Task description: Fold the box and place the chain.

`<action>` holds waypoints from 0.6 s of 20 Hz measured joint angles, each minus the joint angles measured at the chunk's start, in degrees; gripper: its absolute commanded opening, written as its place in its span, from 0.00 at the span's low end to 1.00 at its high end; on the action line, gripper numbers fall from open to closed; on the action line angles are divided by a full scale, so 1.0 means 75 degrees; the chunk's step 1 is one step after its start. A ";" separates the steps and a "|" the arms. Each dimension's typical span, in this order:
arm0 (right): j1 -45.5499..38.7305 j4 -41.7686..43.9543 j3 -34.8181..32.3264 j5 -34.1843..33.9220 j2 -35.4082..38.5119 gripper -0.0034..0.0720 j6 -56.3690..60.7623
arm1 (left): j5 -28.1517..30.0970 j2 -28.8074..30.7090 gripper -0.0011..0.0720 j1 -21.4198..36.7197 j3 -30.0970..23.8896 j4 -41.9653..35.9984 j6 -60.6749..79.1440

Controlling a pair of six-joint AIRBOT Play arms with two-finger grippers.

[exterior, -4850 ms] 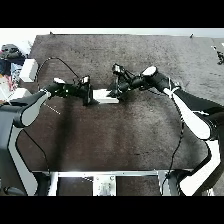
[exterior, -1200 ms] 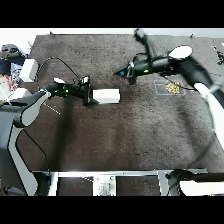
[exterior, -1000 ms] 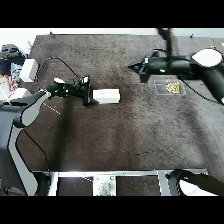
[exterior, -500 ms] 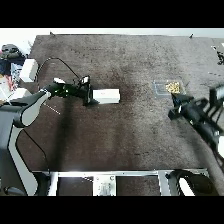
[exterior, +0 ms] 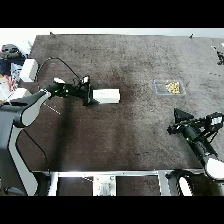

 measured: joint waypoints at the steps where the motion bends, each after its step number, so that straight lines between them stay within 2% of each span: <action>1: -0.0003 -0.0003 -0.0023 -0.0006 0.0020 0.06 0.0000 | 0.0114 0.0029 0.03 0.0000 0.0003 -0.0131 -0.0006; 6: -0.0009 -0.0003 -0.0079 -0.0029 0.0073 0.06 0.0000 | 0.1026 0.0606 0.03 0.0146 0.0332 -0.0772 -0.0449; 8: -0.0006 -0.0003 -0.0082 -0.0035 0.0090 0.06 0.0000 | 0.1801 0.1000 0.02 0.0332 0.0463 -0.0935 -0.1055; 12: -0.0006 -0.0003 -0.0085 -0.0035 0.0087 0.06 0.0000 | 0.4030 0.1667 0.02 0.0912 0.0551 -0.1072 -0.2538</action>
